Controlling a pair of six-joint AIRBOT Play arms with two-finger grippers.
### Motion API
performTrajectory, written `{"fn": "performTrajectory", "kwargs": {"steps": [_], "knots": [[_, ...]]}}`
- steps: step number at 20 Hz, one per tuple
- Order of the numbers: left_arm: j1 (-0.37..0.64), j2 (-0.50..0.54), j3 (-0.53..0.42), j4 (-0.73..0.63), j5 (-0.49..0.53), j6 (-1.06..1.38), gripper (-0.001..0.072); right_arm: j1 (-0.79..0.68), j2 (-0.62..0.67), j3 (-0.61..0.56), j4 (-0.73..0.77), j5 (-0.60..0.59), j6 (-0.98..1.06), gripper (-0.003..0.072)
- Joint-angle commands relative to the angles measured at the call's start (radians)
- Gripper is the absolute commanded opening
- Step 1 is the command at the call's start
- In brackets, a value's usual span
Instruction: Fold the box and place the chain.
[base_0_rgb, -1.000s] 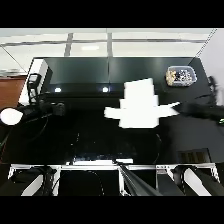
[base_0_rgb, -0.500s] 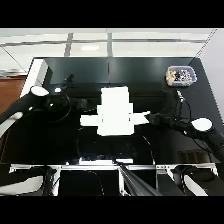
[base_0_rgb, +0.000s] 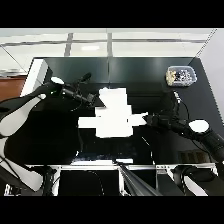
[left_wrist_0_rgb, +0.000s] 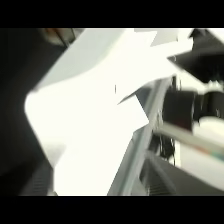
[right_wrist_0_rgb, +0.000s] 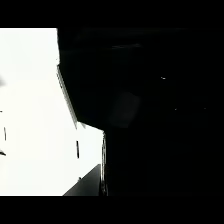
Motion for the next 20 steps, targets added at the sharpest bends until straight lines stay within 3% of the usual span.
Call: {"fn": "performTrajectory", "kwargs": {"steps": [1,2,4,7,8,10,11,12,13,14,17,20], "knots": [[-0.025,-0.108,0.139,0.049,-0.212,0.048,0.0483,0.002,0.0,0.0,0.001,0.011,0.001,0.0022],[-0.035,-0.134,0.172,0.053,-0.24,0.045,0.0474,0.002,0.0,0.0,0.001,0.011,0.001,0.0022],[-0.062,-0.171,0.227,0.077,-0.261,0.045,0.0382,0.002,0.0,0.0,0.0,0.012,0.0,0.0022],[-0.093,-0.192,0.277,0.152,-0.303,0.045,0.0345,0.002,0.0,0.0,0.001,0.011,0.0,0.0022],[-0.1,-0.191,0.283,0.179,-0.3,0.046,0.0301,0.002,0.0,0.0,0.0,0.011,0.0,0.0022],[-0.098,-0.191,0.291,0.195,-0.295,0.052,0.0058,0.002,0.0,0.0,0.0,0.011,0.0,0.0024],[-0.096,-0.191,0.298,0.195,-0.302,0.058,0.0029,0.002,0.0,0.0,0.0,0.005,-0.005,0.0043],[-0.091,-0.189,0.306,0.195,-0.303,0.056,0.0028,0.001,0.001,0.003,-0.001,0.003,-0.023,0.0299],[-0.089,-0.181,0.311,0.195,-0.299,0.056,0.0027,-0.01,0.001,0.015,-0.025,0.011,-0.026,0.0657],[-0.087,-0.167,0.313,0.198,-0.29,0.045,0.0026,-0.024,0.001,0.045,-0.091,0.048,-0.026,0.0705],[-0.092,-0.083,0.309,0.264,-0.256,0.024,0.0023,-0.069,0.001,0.207,-0.407,0.237,-0.026,0.0706],[-0.116,0.083,0.169,0.271,-0.109,0.114,0.0023,-0.074,0.001,0.35,-0.694,0.351,-0.028,0.0705]]}}
